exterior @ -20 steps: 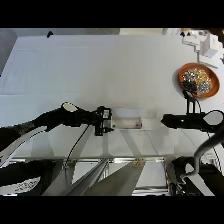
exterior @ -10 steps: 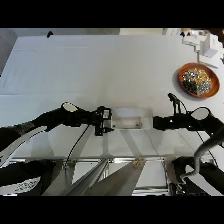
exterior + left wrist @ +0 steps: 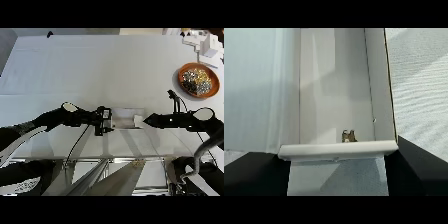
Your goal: Fold the box and place the chain.
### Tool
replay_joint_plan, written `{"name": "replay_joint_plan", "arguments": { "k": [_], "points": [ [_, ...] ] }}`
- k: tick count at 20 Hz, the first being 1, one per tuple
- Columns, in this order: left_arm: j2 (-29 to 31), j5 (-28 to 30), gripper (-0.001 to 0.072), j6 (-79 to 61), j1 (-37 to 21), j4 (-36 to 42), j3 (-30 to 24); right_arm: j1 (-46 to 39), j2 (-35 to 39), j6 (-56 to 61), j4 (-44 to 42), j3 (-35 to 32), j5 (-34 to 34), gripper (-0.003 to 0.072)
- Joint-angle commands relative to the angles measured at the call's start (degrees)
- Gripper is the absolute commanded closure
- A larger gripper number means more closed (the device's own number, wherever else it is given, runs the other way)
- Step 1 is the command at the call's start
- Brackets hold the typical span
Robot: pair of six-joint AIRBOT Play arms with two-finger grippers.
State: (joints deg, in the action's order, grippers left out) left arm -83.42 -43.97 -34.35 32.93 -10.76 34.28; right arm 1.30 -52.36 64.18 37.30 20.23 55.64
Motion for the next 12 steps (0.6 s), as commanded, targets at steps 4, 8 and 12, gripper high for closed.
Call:
{"name": "replay_joint_plan", "arguments": {
  "k": [4,8,12],
  "points": [
    [0.02,0.00,0.0644,-0.02,0.02,0.00,0.02,0.09,2.99,-0.26,-2.14,-0.02,2.27,0.0237],
    [0.02,0.00,0.0644,-0.02,0.02,0.00,0.02,4.37,2.99,0.11,0.13,-0.02,0.48,0.0211],
    [0.02,0.00,0.0644,-0.02,0.02,0.00,0.02,10.91,2.99,5.20,2.54,0.13,-5.75,0.0210]
  ]
}}
